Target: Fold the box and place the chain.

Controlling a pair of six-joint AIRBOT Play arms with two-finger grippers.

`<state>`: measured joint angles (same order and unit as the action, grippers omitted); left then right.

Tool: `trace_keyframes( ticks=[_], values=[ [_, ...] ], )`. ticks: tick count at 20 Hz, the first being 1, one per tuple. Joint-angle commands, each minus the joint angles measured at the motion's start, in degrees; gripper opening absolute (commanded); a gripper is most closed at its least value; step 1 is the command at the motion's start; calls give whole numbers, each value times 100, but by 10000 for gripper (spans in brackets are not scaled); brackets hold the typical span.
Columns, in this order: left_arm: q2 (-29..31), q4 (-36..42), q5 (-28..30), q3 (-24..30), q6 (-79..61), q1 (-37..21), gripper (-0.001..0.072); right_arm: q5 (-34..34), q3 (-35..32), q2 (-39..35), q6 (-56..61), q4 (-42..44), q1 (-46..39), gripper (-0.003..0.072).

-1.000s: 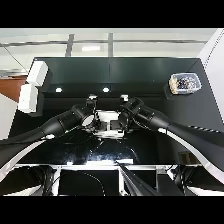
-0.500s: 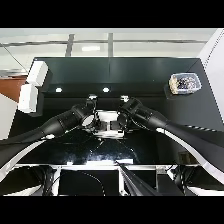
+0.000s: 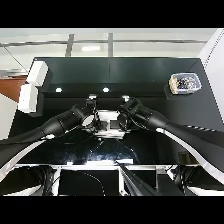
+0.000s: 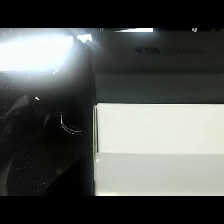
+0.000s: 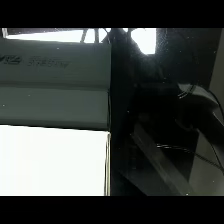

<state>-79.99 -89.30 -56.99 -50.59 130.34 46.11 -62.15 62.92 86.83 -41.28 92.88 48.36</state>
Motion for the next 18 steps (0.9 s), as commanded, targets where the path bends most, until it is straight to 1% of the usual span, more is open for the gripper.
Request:
trace_keyframes(
  ticks=[1, 2, 3, 4, 8, 11, 13, 15, 16, 18],
  values=[
    [0, 0, -7, -2, -7, -7, 26, 17, 4, -17, 17, 11, -2, 42],
    [0, 0, -4, -2, -7, -7, 25, 0, 4, -57, 17, 33, -4, 297],
    [0, 0, 0, -2, -7, -7, 26, -74, 7, -103, 17, 101, -26, 405],
    [0, 0, 4, -2, -7, -7, 25, -175, 7, -164, -31, 107, -61, 405],
    [0, 0, -4, -2, -7, -7, 25, -684, 59, -664, -839, 114, -240, 405],
    [0, 0, -4, -2, -7, -7, 25, -1189, 173, -1388, -1598, 105, -446, 405],
    [0, -2, -7, -2, -7, -7, 26, -1355, 173, -2035, -1971, 24, -752, 406],
    [0, 0, -9, -2, -7, -7, 26, -1416, 173, -2616, -2050, -573, -1237, 406],
    [0, 0, -13, -2, -7, -7, 25, -1416, 170, -2833, -2105, -1047, -1567, 405],
    [0, 0, -13, -2, -7, -7, 25, -1386, 168, -2949, -2236, -2026, -2343, 405]
  ],
)
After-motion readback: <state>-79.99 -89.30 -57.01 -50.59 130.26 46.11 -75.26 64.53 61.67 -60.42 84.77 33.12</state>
